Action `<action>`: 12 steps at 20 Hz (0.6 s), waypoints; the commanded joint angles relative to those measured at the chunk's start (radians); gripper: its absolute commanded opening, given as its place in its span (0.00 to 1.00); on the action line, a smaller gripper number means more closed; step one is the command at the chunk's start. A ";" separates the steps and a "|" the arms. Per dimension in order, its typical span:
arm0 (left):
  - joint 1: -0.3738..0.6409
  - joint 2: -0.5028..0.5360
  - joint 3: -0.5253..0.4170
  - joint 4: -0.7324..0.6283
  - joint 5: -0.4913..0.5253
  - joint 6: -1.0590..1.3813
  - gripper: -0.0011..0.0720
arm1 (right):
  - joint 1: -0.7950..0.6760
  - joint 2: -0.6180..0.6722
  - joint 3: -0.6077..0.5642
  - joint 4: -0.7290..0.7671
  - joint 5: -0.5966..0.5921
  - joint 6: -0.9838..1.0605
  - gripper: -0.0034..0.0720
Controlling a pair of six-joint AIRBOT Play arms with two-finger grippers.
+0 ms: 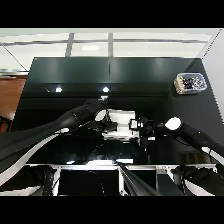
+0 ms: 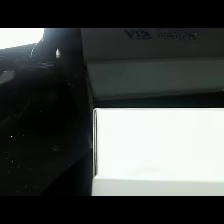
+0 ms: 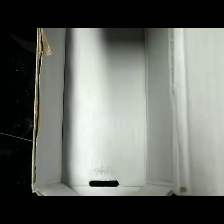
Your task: Fold the box and place the chain.
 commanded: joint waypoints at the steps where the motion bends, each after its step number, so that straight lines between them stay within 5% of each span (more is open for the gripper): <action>1: 0.000 0.000 0.001 0.000 -0.002 0.026 0.05 | 0.000 0.001 0.000 -0.010 -0.024 0.015 0.61; 2: 0.001 0.001 0.001 0.002 -0.001 0.026 0.05 | 0.000 0.003 0.001 -0.011 -0.022 0.036 0.88; 3: 0.006 0.003 0.001 0.003 -0.001 0.026 0.05 | 0.000 0.014 0.002 -0.016 -0.021 0.075 1.00; 12: 0.032 0.005 0.001 0.024 -0.006 0.027 0.05 | 0.001 0.222 0.003 -0.310 0.077 0.244 1.00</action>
